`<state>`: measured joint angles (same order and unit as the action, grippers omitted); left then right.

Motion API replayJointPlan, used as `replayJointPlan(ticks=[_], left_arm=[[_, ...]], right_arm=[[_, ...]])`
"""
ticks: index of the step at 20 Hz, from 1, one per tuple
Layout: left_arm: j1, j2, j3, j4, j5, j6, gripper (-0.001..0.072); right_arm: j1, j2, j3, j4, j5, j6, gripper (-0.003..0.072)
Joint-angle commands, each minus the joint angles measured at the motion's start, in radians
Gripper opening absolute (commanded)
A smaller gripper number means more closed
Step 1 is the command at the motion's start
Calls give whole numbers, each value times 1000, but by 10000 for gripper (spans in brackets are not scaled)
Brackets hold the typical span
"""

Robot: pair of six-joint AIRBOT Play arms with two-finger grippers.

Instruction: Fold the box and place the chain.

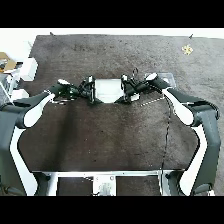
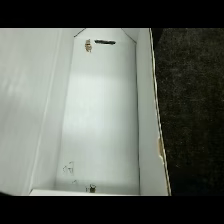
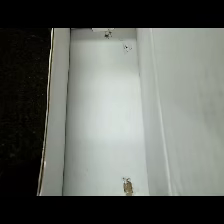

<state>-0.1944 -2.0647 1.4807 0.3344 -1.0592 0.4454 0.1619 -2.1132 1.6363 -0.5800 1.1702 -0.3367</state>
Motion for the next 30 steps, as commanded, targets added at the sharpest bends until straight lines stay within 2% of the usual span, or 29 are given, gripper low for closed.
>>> replayJointPlan(ticks=[1,6,9,10,11,12,16,22,30], left_arm=[[1,0,0,-2,-7,0,348],[1,0,0,-2,-6,0,348],[1,0,0,3,-8,-5,348],[1,0,0,8,-8,-17,348],[1,0,0,8,-7,-27,348],[1,0,0,8,-7,-27,348],[1,0,0,8,-8,-27,348],[1,0,0,10,-8,-27,348],[1,0,0,10,-8,-27,348]], right_arm=[[1,0,0,0,0,0,447],[1,0,0,8,5,1,447],[-4,6,0,16,72,2,449],[-6,16,0,6,80,27,473],[-8,28,0,-14,78,70,607],[-8,40,0,-48,74,108,646],[-8,80,0,-201,75,219,647],[-10,145,0,-322,98,289,646],[-68,180,0,-336,99,328,645]])
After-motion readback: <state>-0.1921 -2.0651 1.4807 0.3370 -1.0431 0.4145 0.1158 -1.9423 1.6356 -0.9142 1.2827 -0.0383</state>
